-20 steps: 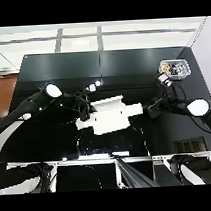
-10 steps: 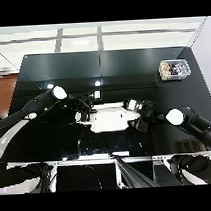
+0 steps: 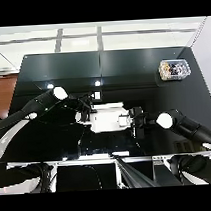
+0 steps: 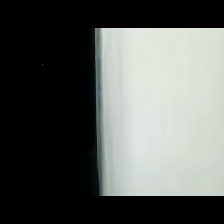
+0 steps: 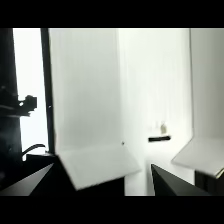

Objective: Fold the box and place the chain.

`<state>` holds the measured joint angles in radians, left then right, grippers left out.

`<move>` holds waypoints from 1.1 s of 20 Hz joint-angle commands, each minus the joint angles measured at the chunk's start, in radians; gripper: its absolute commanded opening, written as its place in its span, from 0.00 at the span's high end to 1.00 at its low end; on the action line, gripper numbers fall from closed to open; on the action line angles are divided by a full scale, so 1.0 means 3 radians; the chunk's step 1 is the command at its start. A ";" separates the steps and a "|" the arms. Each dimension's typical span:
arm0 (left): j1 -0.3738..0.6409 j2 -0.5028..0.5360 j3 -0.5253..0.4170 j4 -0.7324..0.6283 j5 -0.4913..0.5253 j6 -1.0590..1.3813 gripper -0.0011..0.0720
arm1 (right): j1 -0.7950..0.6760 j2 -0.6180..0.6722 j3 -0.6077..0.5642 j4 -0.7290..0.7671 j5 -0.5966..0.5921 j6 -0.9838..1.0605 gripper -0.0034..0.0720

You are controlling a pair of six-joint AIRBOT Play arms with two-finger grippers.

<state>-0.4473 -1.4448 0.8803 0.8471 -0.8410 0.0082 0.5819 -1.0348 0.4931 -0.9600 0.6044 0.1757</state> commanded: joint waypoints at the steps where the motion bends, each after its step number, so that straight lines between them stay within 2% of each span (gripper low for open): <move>1: -0.0001 -0.0003 0.0001 0.0003 -0.0005 0.0000 0.95 | 0.0097 -0.0041 0.0076 0.0193 -0.0361 -0.0103 0.17; 4: -0.0001 -0.0003 0.0001 0.0003 -0.0006 0.0000 0.95 | 0.0065 -0.0039 0.0331 0.0062 -0.0168 -0.0103 0.18; 7: -0.0001 -0.0003 0.0001 0.0003 -0.0015 0.0000 0.95 | -0.0093 -0.0041 0.0409 0.0113 -0.0135 -0.0100 0.18; 8: -0.0001 -0.0003 0.0001 0.0003 -0.0018 0.0000 0.95 | -0.0160 -0.0041 0.0409 0.0233 -0.0126 -0.0090 0.15; 9: -0.0001 -0.0003 0.0001 0.0003 -0.0018 0.0000 0.95 | -0.0228 -0.0050 0.0409 0.0379 -0.0117 -0.0076 0.02; 12: -0.0001 -0.0003 0.0001 0.0003 -0.0018 0.0000 0.95 | -0.0431 -0.0098 0.0409 0.0482 0.0046 -0.0084 0.01; 15: -0.0001 -0.0003 0.0001 0.0003 -0.0018 0.0001 0.95 | -0.0490 -0.0191 0.0409 0.0651 0.0156 -0.0454 0.02; 19: -0.0001 -0.0003 0.0001 0.0003 -0.0018 0.0001 0.95 | -0.0514 -0.0430 0.0435 0.1397 0.0141 -0.1282 0.02; 22: -0.0001 -0.0003 0.0001 0.0003 -0.0017 0.0001 0.95 | -0.0529 -0.0579 0.0468 0.1456 0.0206 -0.1330 0.02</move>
<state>-0.4473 -1.4452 0.8803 0.8486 -0.8463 0.0078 0.4294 -1.1687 0.6270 -0.5987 0.6388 -0.1432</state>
